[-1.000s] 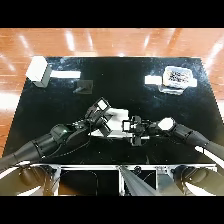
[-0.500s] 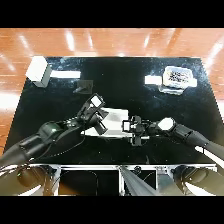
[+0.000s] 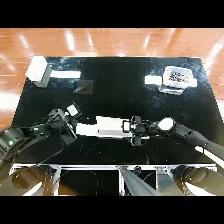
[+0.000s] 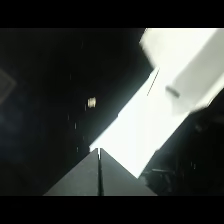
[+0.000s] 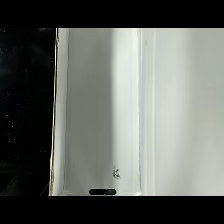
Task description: Fold the box and place the chain.
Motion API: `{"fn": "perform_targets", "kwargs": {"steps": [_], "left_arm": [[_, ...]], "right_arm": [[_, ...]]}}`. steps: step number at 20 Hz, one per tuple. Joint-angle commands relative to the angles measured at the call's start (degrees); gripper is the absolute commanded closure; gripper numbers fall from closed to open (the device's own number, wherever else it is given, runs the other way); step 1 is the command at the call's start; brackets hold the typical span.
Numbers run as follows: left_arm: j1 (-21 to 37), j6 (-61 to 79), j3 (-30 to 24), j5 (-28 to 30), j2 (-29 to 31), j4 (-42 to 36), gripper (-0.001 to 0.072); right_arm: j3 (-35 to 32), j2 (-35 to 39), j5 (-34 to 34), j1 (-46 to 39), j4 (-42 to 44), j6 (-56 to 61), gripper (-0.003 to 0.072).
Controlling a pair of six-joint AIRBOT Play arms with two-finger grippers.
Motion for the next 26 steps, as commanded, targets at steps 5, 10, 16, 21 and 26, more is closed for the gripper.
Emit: {"fn": "perform_targets", "kwargs": {"steps": [5,10,16,21,26], "left_arm": [[2.25,2.75,-4.07,-9.55,-4.57,-7.85,0.0072],[3.13,17.84,1.81,0.39,-18.16,-15.45,0.0083],[14.69,35.5,7.08,7.1,-28.68,-25.73,0.008],[12.46,45.09,6.88,9.4,-30.14,-23.93,0.008],[8.5,45.24,6.86,0.44,-30.14,-27.04,0.0082]], "right_arm": [[0.02,-0.02,-0.02,0.0,-0.04,0.07,0.0126],[0.02,0.0,0.0,0.0,-0.04,0.09,0.0126],[0.02,-0.02,-0.02,0.0,-0.04,0.13,0.0126],[0.02,-0.02,-0.07,0.0,-0.02,0.17,0.0126],[0.02,-0.02,-0.35,0.02,0.02,0.31,0.0126]]}}
